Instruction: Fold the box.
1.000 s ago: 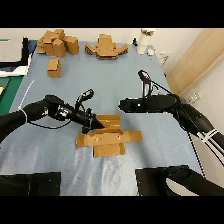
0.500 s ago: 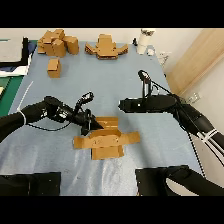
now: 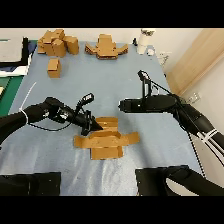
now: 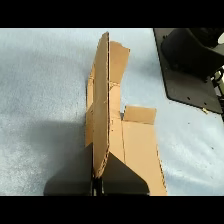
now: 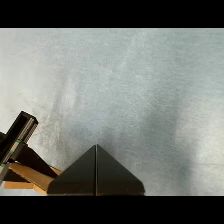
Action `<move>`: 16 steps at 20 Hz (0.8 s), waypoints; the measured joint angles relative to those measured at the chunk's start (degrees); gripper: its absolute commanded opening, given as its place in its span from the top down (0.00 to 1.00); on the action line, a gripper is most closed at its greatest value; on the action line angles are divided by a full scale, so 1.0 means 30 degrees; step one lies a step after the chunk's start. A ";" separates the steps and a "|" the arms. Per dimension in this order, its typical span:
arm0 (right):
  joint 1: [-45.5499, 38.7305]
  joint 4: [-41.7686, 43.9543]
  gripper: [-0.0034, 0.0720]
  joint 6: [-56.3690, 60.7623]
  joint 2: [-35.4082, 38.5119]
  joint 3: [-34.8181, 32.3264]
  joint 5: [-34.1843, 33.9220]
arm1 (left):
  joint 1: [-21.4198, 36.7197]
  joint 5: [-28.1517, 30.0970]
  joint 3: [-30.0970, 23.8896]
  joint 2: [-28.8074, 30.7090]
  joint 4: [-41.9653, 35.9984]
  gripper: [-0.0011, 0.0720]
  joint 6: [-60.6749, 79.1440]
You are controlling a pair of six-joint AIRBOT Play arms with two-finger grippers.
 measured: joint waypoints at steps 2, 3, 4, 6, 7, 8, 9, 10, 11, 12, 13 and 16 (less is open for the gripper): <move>0.0000 0.0000 0.95 0.0000 0.0000 0.0000 -0.0109 | 0.0000 -0.0007 0.0000 -0.0029 0.0029 0.97 -0.0219; 0.0000 0.0000 0.95 0.0007 0.0000 0.0000 -0.0219 | 0.0000 -0.0007 0.0000 -0.0029 0.0029 0.97 -0.0335; 0.0000 -0.0022 0.95 0.0211 0.0000 0.0000 -0.0401 | 0.0000 -0.0015 -0.0007 -0.0029 0.0022 0.97 -0.0364; 0.0000 -0.0590 0.95 0.1362 0.0000 0.0000 -0.0947 | 0.0000 -0.0015 0.0000 -0.0029 -0.0015 0.97 -0.0474; 0.0000 -0.1297 0.95 0.2419 0.0000 0.0000 -0.1435 | 0.0000 -0.0015 0.0000 -0.0029 -0.0029 0.97 -0.0481; 0.0000 -0.2215 0.95 0.3599 0.0000 0.0007 -0.1989 | 0.0000 -0.0015 0.0000 -0.0029 -0.0036 0.97 -0.0488; 0.0000 -0.3322 0.95 0.4845 0.0000 0.0000 -0.2681 | 0.0000 -0.0015 0.0000 -0.0029 -0.0036 0.97 -0.0510; 0.0000 -0.4466 0.95 0.5967 0.0000 0.0000 -0.3475 | 0.0000 -0.0007 0.0000 -0.0029 -0.0051 0.97 -0.0539; 0.0015 -0.5304 0.95 0.6630 0.0007 0.0000 -0.4240 | 0.0000 -0.0007 -0.0007 -0.0029 -0.0051 0.97 -0.0539; 0.0219 -0.5996 0.95 0.6987 0.0058 0.0000 -0.4962 | 0.0000 -0.0007 0.0000 -0.0029 -0.0058 0.97 -0.0539; 0.0627 -0.6419 0.95 0.7184 0.0160 -0.0036 -0.5508 | 0.0000 -0.0007 -0.0007 -0.0029 -0.0066 0.97 -0.0539; 0.3264 -0.7563 0.95 0.7708 0.0809 -0.0423 -0.6353 | 0.0000 -0.0007 0.0000 -0.0029 -0.0080 0.97 -0.0546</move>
